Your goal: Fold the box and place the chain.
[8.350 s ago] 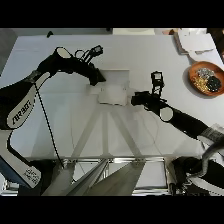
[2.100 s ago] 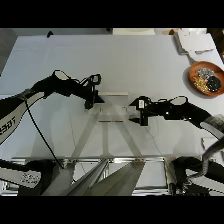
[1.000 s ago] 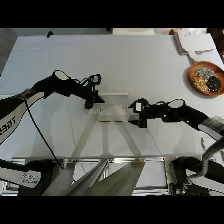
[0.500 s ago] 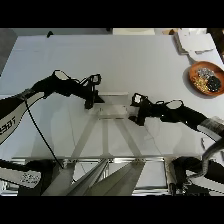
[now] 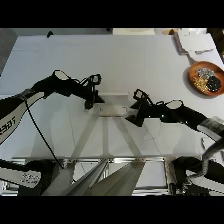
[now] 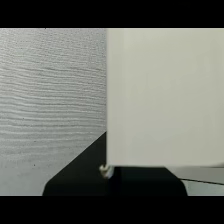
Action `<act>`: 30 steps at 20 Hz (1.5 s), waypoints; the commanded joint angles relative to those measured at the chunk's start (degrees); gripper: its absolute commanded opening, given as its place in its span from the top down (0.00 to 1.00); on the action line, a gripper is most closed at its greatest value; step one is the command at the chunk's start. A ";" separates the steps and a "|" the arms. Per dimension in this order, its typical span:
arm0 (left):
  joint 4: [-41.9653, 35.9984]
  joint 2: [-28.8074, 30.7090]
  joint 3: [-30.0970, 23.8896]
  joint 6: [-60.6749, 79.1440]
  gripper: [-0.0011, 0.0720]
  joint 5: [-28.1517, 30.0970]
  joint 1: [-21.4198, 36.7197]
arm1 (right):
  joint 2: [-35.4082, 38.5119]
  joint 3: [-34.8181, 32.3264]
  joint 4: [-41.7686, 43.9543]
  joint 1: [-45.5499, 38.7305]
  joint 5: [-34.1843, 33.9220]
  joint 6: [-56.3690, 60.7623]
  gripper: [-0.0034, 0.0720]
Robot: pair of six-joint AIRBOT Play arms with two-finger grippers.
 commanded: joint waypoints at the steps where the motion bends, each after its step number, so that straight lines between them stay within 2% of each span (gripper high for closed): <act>1: 0.00 -0.04 -0.02 0.00 0.97 0.02 -0.02 | -0.02 -0.02 -0.04 0.07 0.28 3.98 0.03; 15: 0.00 -0.04 -0.02 0.00 0.97 0.02 -0.02 | -0.02 0.02 -0.07 0.04 -0.24 3.78 0.03; 20: 0.00 -0.04 -0.02 -0.02 0.97 0.02 -0.02 | -0.02 3.65 -0.98 0.04 -0.61 4.55 0.03; 30: 0.00 -0.04 -0.02 0.00 0.97 0.02 -0.02 | -0.55 5.14 -3.45 0.04 -0.22 -12.35 0.03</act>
